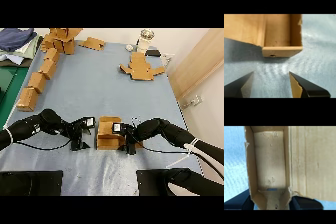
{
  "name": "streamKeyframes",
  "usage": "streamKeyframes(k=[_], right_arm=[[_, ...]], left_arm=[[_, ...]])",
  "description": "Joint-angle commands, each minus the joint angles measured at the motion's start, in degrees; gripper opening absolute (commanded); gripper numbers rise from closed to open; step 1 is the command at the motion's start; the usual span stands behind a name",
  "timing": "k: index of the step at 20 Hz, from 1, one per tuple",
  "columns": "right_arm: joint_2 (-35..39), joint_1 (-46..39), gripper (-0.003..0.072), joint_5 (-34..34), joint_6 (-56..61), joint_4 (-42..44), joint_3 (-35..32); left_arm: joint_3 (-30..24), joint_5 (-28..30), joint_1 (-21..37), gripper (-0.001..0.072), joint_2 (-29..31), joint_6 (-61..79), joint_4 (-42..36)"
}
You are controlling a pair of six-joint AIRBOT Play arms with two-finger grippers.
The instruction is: Fold the box.
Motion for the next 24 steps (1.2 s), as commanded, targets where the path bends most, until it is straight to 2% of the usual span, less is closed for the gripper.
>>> streamKeyframes(k=[1,3,9,24], right_arm=[[0.0,0.0,0.0501,0.0,0.0,0.0,0.0],[0.0,0.0,0.0501,0.0,0.0,0.0,0.0],[0.0,0.0,0.0501,0.0,0.0,0.0,0.0],[0.0,0.0,0.0501,0.0,0.0,0.0,0.0]], left_arm=[[-2.5,0.2,-0.5,0.0692,-0.1,9.4,-7.0],[-3.9,1.7,-0.5,0.0693,0.0,14.3,-12.3],[-4.0,1.4,-0.5,0.0693,0.0,14.3,-16.6],[-4.0,3.1,-2.3,0.0693,-0.1,14.2,-18.1]])
